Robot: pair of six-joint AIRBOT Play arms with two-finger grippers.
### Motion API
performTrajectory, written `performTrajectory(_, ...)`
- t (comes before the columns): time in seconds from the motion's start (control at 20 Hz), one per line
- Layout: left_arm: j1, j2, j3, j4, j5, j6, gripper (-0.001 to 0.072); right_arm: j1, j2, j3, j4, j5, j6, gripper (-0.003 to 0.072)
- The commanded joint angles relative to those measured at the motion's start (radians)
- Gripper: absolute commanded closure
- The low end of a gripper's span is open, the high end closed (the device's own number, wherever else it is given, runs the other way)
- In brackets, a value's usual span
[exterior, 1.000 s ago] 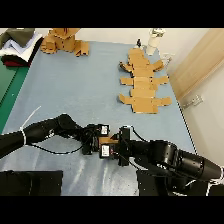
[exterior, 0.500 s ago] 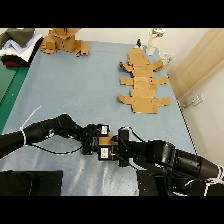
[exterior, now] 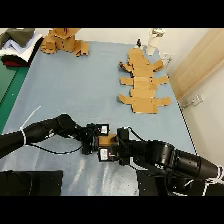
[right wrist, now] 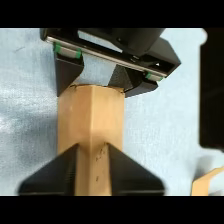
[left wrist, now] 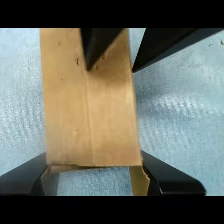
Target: Fold the box.
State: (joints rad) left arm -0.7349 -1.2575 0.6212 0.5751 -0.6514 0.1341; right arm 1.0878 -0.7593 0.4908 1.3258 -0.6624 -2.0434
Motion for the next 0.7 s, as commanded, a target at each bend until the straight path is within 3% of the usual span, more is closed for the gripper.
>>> performTrajectory(0.0,0.000,0.000,0.001,0.001,-0.005,0.004,0.0417,-0.001,0.000,0.008,-0.011,-0.001,0.000,0.0515)
performTrajectory(0.15,0.000,0.000,0.001,0.001,-0.005,0.004,0.0417,-0.001,0.000,0.024,-0.014,-0.008,-0.001,0.0598)
performTrajectory(0.65,0.000,0.000,0.001,0.001,-0.005,0.004,0.0417,-0.001,-0.001,0.035,0.039,-0.027,0.000,0.0582)
